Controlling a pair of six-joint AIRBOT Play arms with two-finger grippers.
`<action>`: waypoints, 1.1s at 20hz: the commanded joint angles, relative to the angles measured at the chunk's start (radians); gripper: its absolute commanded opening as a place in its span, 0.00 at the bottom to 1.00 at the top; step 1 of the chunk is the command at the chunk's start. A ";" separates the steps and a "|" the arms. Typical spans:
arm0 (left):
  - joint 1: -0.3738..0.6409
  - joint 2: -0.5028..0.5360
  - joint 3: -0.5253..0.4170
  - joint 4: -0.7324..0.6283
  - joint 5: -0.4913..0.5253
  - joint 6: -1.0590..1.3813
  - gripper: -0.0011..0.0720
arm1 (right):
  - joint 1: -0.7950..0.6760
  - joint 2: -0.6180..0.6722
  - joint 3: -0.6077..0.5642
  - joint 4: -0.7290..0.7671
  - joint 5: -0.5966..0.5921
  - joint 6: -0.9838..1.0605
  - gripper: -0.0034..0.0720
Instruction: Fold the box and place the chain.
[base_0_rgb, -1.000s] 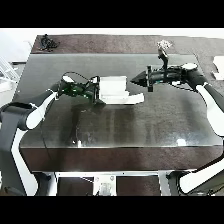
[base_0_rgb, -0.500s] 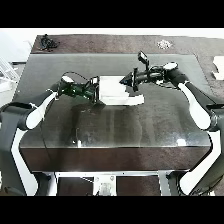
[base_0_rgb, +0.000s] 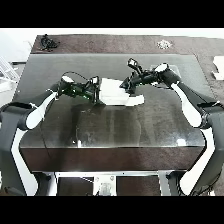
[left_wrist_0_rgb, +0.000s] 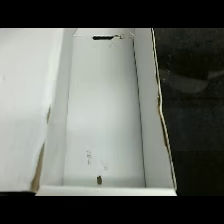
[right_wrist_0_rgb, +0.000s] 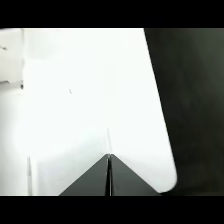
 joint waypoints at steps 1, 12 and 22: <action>0.000 0.000 0.000 0.002 0.001 0.002 0.64 | 0.003 -0.006 0.011 -0.034 -0.014 0.000 0.06; 0.000 0.000 0.000 0.002 0.001 0.002 0.64 | -0.025 0.143 0.063 -0.030 0.093 0.066 0.05; 0.000 0.000 0.000 0.002 0.001 0.002 0.64 | -0.086 0.320 -0.342 -0.078 0.081 -0.112 0.88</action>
